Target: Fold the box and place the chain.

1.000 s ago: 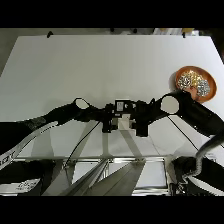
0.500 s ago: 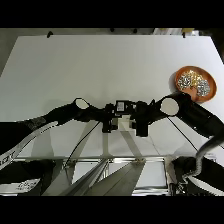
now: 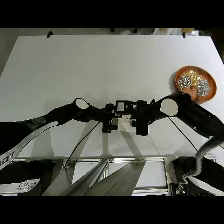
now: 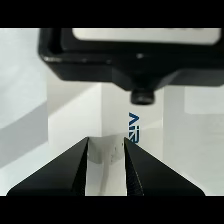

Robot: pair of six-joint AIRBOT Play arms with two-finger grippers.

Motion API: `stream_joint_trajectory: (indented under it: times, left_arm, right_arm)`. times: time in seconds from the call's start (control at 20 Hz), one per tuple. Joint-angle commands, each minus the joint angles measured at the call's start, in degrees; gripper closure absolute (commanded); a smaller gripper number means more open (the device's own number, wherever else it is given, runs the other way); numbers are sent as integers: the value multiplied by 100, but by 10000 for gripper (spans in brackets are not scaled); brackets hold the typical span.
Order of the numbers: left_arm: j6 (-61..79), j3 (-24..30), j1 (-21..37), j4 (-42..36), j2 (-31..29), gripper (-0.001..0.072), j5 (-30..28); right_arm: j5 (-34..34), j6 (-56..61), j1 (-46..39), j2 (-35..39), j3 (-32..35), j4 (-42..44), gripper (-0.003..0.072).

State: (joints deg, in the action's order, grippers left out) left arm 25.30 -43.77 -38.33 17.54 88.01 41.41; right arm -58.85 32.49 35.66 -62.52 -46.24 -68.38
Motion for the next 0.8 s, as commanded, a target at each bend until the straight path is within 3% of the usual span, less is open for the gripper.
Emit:
stream_joint_trajectory:
  times: [0.0,0.45,0.55,0.75]
  left_arm:
    - [2,2,2,2,-4,559,-2]
    - [0,2,2,2,-4,559,0]
    - [2,2,2,2,-4,559,-2]
    - [2,2,2,2,-4,559,-2]
  right_arm:
    - [66,24,4,22,2,-31,471]
    - [275,68,4,188,4,-24,472]
    - [278,68,4,188,4,-22,518]
    - [282,328,4,188,4,-20,517]
